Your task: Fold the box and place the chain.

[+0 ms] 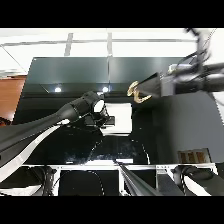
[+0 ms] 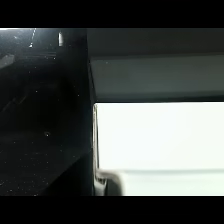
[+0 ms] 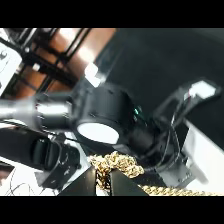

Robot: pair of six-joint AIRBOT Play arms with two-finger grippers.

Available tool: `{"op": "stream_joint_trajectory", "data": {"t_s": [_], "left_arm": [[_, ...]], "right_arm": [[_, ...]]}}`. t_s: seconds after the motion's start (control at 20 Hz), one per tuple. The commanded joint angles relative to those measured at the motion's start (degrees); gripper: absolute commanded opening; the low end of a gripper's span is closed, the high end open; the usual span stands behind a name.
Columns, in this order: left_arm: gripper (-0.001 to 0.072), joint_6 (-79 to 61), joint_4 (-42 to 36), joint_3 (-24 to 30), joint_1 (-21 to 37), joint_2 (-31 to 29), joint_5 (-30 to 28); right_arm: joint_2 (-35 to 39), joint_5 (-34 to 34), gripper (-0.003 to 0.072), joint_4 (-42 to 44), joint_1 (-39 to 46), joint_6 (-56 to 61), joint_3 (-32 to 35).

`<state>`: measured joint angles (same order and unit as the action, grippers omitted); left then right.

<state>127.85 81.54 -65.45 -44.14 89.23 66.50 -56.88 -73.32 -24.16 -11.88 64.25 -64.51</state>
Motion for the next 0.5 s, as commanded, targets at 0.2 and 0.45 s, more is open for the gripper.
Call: {"op": "stream_joint_trajectory", "data": {"t_s": [0.2, 0.45], "left_arm": [[0.0029, 0.0, 0.0, 0.0, 0.0, 0.0, 0.0], [0.0029, 0.0, 0.0, 0.0, 0.0, 0.0, 0.0]], "right_arm": [[-4.4, 9.1, 0.0013, 0.0, -6.4, 0.4, 9.4], [-7.0, 9.2, 0.0013, -2.9, -6.6, 0.9, 9.7]]}}
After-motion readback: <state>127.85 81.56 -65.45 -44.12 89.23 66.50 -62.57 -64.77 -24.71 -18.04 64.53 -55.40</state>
